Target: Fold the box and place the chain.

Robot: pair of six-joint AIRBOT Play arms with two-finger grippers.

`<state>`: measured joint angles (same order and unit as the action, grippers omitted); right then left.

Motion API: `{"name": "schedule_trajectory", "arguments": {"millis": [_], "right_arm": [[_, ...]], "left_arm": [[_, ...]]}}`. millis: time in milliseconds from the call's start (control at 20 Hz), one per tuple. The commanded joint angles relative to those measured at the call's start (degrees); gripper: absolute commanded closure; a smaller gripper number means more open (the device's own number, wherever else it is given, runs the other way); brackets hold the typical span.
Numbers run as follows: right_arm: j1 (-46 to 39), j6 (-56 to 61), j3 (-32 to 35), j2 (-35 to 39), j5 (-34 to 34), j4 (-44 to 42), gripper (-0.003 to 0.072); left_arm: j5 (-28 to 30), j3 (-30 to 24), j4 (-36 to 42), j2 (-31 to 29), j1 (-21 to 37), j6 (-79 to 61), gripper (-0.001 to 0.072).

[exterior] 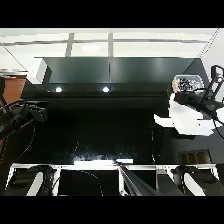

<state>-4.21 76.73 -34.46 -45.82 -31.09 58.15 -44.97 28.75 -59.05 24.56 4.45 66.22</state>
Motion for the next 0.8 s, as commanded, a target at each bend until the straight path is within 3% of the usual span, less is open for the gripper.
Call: {"name": "schedule_trajectory", "arguments": {"millis": [0,100,150,200,250,300,350,550,650,750], "right_arm": [[0.02,0.04,0.00,0.02,7.37,-3.54,0.0676],[-0.55,0.04,0.00,-0.15,13.53,-1.99,0.0676],[-2.14,0.11,-0.24,-0.55,14.64,-0.76,0.0676],[-5.60,0.22,-1.40,-1.57,12.41,-0.24,0.0674],[-10.32,0.24,-3.39,-3.10,7.85,0.90,0.0608],[-15.08,0.15,-5.49,-4.74,2.91,2.93,0.0162],[-19.71,0.02,-7.82,-6.47,-2.51,7.43,-0.0034],[-37.03,12.46,-15.58,-13.18,-18.64,31.17,-0.0034],[-45.88,14.97,-18.67,-17.27,-24.72,33.73,-0.0034],[-52.46,11.21,-21.66,-22.58,-29.44,29.14,-0.0034]], "left_arm": [[5.95,-0.46,0.02,1.49,-0.07,0.00,0.0682],[11.34,-1.11,0.00,4.87,-0.04,0.02,0.0681],[10.80,-0.52,1.14,6.99,-0.07,0.20,0.0644],[8.48,0.63,1.97,9.18,-0.33,-0.42,0.0299],[6.69,1.84,2.12,11.39,-1.44,-0.83,-0.0007],[4.83,2.80,1.79,13.05,-2.36,-0.92,-0.0009],[2.93,3.87,0.72,14.34,-3.26,-1.14,-0.0009],[1.29,4.90,-0.44,15.21,-5.44,-1.73,-0.0007],[0.66,4.85,-0.48,15.19,-5.44,-1.73,-0.0006],[0.31,4.85,-0.48,15.21,-5.44,-1.75,-0.0004]]}}
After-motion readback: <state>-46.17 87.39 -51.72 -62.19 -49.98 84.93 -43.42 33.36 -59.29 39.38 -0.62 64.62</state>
